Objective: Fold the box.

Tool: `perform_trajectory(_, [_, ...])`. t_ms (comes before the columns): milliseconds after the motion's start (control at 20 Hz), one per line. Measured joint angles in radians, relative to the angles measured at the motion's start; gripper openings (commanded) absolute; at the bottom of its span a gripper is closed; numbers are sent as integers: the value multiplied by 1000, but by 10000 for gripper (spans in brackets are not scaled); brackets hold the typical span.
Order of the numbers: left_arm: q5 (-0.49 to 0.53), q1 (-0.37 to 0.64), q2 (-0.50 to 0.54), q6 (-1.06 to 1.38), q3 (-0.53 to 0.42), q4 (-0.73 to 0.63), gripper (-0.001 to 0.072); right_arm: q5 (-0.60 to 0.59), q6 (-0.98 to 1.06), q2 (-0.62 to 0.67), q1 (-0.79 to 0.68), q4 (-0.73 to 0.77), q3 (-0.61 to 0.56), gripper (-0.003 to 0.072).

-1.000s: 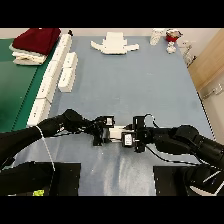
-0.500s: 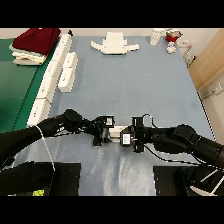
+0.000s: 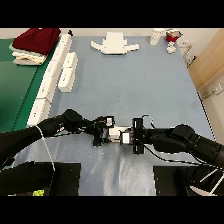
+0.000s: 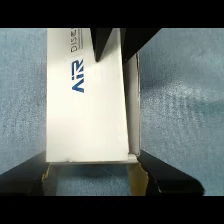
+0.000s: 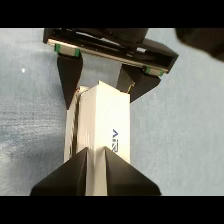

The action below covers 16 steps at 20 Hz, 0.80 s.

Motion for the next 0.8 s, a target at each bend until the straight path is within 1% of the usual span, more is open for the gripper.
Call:
perform_trajectory(100, [-2,0,0,2,0,1,455,-15,0,-2,0,6,0,311])
perform_trajectory(400, [2,0,0,1,0,0,455,-29,0,-1,0,23,1,311])
perform_trajectory(650, [3,0,0,0,0,-1,455,-27,18,42,0,43,12,305])
perform_trajectory(700, [3,0,0,0,0,-1,455,-26,49,55,-2,58,13,292])
perform_trajectory(750, [3,0,0,0,0,-1,455,-22,100,70,-3,77,12,186])
perform_trajectory(800, [3,0,0,-1,0,-1,455,-11,154,84,-7,107,7,33])
